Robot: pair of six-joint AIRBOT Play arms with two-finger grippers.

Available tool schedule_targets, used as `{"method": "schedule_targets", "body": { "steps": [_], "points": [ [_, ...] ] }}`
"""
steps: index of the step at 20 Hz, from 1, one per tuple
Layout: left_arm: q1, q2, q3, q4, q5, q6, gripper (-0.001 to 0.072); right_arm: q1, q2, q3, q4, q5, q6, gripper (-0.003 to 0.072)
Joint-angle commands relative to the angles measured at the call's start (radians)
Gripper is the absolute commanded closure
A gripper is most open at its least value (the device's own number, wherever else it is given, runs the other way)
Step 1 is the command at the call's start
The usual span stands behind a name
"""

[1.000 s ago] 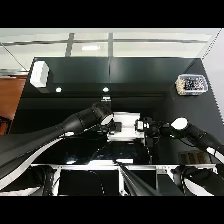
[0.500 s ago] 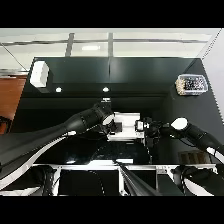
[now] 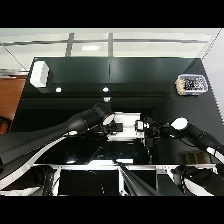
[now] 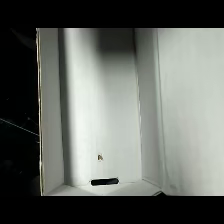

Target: Fold the box and place the chain.

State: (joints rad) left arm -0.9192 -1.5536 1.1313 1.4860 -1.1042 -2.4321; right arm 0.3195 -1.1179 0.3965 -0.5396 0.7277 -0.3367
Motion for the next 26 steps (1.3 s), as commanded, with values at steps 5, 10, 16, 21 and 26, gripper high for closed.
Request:
{"method": "schedule_targets", "body": {
  "steps": [5, 10, 16, 21, 26],
  "points": [
    [0.001, 0.000, 0.001, -0.002, 0.001, 0.001, 0.0683, 0.000, 0.000, 0.001, 0.000, 0.000, -0.001, 0.0218],
    [0.001, 0.000, 0.001, 0.008, 0.001, 0.004, 0.0682, 0.000, 0.008, 0.007, -0.039, -0.011, 0.099, -0.0018],
    [0.001, 0.000, 0.001, 0.016, 0.000, 0.024, 0.0681, 0.000, 0.101, 0.032, -0.246, 0.048, 0.272, -0.0013],
    [0.001, 0.000, 0.001, 0.016, 0.000, 0.024, 0.0681, 0.000, 0.100, 0.034, -0.196, 0.103, 0.272, 0.0219],
    [0.001, 0.000, 0.001, 0.016, 0.000, 0.024, 0.0681, 0.001, 0.099, 0.033, -0.048, 0.120, 0.273, 0.0492]
  ]
}}
